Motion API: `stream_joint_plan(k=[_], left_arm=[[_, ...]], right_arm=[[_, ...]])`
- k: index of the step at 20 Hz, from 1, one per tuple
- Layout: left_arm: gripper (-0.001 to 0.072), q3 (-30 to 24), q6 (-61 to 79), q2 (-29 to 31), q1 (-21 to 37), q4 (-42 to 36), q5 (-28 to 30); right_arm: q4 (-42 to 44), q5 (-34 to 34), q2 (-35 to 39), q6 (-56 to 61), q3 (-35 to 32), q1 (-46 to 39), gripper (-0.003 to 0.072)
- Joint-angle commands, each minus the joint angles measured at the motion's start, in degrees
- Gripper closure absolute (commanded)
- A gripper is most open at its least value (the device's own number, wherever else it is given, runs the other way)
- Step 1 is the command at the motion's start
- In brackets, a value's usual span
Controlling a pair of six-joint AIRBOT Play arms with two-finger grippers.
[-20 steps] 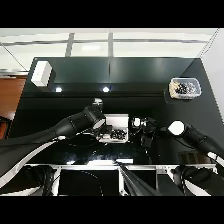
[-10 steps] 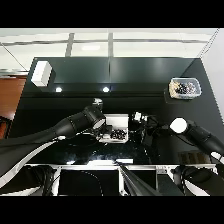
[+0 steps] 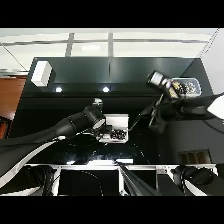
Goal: Fold the box and place the chain.
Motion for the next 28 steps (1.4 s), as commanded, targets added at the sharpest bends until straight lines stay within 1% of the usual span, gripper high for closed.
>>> stream_joint_plan(k=[1, 4, 6, 10, 12, 13, 14, 15, 17, 19, 21, 23, 25, 28], left_arm=[[0.0679, 0.0, 0.0, 0.0, 0.0, 0.0, 0.1], [0.0679, 0.0, 0.0, 0.0, 0.0, 0.0, 0.1], [0.0679, 0.0, 0.0, 0.0, 0.0, 0.0, 0.0], [0.0679, 0.0, 0.0, 0.0, 0.0, 0.0, 0.1], [0.068, 0.0, 0.0, 0.0, 0.0, 0.0, 0.1], [0.0679, 0.0, 0.0, 0.0, 0.0, 0.0, 0.1], [0.0679, 0.0, 0.0, 0.0, 0.0, 0.0, 0.2], [0.0679, 0.0, 0.0, 0.0, 0.0, 0.0, 0.1], [0.0679, 0.0, 0.0, 0.0, 0.0, -0.2, -0.1], [0.0679, 0.0, 0.0, 0.0, 0.0, -0.3, -0.1], [0.0679, 0.0, -0.4, 0.0, 0.0, -0.5, 0.0], [0.0679, 0.0, -0.4, 0.0, 0.0, -1.1, -0.1], [0.0679, 0.1, -0.4, 0.0, 0.0, -2.4, 0.2], [0.0679, 1.0, -0.7, 0.0, 0.0, -2.9, 1.2]], right_arm=[[6.9, 6.3, 0.7, 7.9, 8.8, 0.0, 0.067], [13.2, 6.2, 0.1, 8.9, 8.7, 0.1, 0.067], [18.0, 5.1, -1.6, 9.3, 4.4, 0.9, 0.067], [17.9, -3.2, -6.2, 9.3, -4.1, 4.0, 0.067], [17.9, -3.8, -9.2, 9.3, -6.9, 4.3, 0.0667], [17.8, -5.2, -10.4, 9.3, -8.2, 4.3, 0.0659], [16.8, -6.4, -11.1, 9.4, -8.9, 4.2, 0.049], [14.4, -6.8, -11.2, 9.4, -8.8, 3.6, 0.0288], [11.6, -5.1, -10.4, 9.4, -8.3, 0.1, 0.029], [9.3, -2.8, -8.5, 9.4, -7.1, -5.8, 0.0292], [9.3, -1.7, -5.9, 9.4, -6.5, -12.2, 0.0301], [9.3, -0.3, -3.7, 9.0, -6.5, -16.5, 0.0301], [9.3, 1.4, -3.2, 8.9, -6.5, -18.5, 0.0301], [9.3, 3.2, -3.3, 8.2, -6.6, -18.6, 0.0301]])
